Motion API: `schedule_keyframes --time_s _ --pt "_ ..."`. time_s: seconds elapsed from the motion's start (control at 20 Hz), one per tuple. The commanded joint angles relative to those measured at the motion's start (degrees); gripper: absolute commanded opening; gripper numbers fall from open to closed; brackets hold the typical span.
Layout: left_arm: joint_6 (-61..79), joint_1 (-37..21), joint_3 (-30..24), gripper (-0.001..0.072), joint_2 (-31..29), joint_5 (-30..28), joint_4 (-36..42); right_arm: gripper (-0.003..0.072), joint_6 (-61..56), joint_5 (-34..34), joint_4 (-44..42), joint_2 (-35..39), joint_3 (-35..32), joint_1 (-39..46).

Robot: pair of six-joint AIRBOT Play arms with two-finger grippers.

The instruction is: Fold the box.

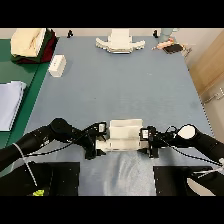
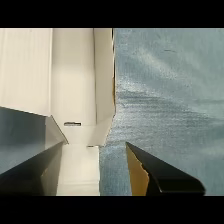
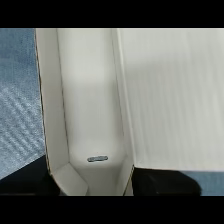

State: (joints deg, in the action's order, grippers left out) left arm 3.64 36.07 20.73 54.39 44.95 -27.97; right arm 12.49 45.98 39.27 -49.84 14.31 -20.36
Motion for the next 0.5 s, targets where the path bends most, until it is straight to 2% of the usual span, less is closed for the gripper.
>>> schedule_keyframes --time_s 0.0,0.05,0.1,0.2,0.3,0.45 --pt "3.7 2.0 0.1 0.0511 3.5 -6.8 7.8 0.0497 0.0 0.0 0.0 0.0 0.0 0.0" --pt "3.7 2.2 0.5 0.0391 3.7 -8.0 8.9 0.0496 0.0 0.0 0.0 0.0 0.0 0.0" --pt "3.6 2.2 1.0 0.0345 3.8 -7.8 8.9 0.0497 0.0 0.0 0.0 0.0 0.0 0.0" --pt "3.6 2.2 1.2 0.0343 3.8 -7.3 8.9 0.0497 0.0 0.0 0.0 0.0 0.0 0.0" --pt "3.7 2.5 1.2 0.0173 3.9 -6.6 8.7 0.0497 0.0 0.0 0.0 0.0 0.0 0.0" --pt "5.4 4.9 1.2 0.0173 4.1 -7.3 9.5 0.0497 0.0 0.0 0.0 0.0 0.0 0.0"
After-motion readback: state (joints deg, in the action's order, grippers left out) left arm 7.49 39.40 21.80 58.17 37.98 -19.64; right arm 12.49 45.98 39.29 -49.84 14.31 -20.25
